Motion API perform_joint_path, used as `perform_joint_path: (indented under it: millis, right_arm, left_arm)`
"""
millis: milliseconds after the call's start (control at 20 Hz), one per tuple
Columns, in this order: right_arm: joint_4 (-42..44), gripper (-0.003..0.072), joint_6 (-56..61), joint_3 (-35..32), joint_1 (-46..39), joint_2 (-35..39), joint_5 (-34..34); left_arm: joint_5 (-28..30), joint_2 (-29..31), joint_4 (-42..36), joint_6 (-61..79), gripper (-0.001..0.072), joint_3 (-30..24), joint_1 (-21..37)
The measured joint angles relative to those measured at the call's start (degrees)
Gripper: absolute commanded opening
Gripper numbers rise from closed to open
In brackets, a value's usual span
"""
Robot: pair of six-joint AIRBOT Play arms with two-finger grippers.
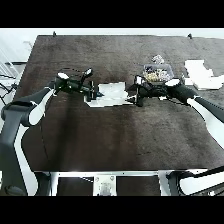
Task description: Fold the box and place the chain.
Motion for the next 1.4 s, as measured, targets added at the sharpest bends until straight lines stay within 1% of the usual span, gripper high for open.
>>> perform_joint_path:
  millis: [50, 100, 350, 600, 1000, 1400]
  right_arm:
    - [0.0, 0.0632, 0.5, 1.1, -0.4, -1.0, 1.6]
    - [-0.1, 0.0664, 0.9, 2.3, -0.8, -1.9, 2.9]
    - [-1.4, 0.0664, 3.8, 8.5, -2.4, -6.6, 9.6]
    - [-2.7, 0.0664, 5.6, 11.9, -2.7, -10.1, 13.5]
    - [-3.0, 0.0666, 6.3, 12.9, -2.3, -11.8, 14.5]
    - [-1.4, 0.0676, 4.9, 12.9, -1.7, -12.5, 13.9]
  left_arm:
    - [0.0, 0.0, 0.0, 0.0, 0.0019, 0.0, 0.0]
    - [0.0, 0.0, 0.0, 0.0, 0.0019, 0.0, 0.0]
    - [0.0, 0.0, 0.0, 0.0, 0.0018, 0.0, 0.0]
    - [0.2, 0.5, 0.5, 0.1, 0.0018, 0.0, 0.0]
    - [2.3, 2.6, 3.3, 0.5, 0.0017, -0.1, 0.0]
    - [2.0, 3.2, 3.5, 1.2, 0.0017, 0.0, 0.0]
